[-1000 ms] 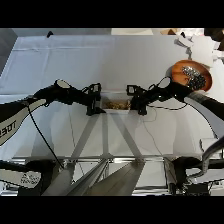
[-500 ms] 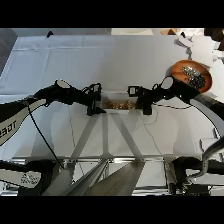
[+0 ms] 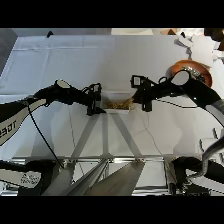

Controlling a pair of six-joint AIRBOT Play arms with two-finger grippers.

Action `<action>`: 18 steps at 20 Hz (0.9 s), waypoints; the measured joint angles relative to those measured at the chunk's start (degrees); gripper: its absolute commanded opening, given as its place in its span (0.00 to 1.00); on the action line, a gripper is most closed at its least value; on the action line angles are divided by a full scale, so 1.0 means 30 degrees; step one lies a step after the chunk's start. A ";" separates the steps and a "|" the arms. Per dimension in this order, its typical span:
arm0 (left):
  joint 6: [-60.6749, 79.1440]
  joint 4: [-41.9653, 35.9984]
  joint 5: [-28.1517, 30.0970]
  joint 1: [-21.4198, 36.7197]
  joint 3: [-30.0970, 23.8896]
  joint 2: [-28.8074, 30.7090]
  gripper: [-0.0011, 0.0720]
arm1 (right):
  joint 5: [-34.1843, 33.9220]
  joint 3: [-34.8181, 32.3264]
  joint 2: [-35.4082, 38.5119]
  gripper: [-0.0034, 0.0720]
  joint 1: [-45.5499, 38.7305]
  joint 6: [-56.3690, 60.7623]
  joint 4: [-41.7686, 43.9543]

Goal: Fold the box and place the chain.

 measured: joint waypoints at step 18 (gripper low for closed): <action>0.0000 0.0007 -0.0007 0.0000 0.0000 0.0000 0.46 | 0.0903 0.0000 0.0095 0.55 -0.0648 -0.1304 0.1421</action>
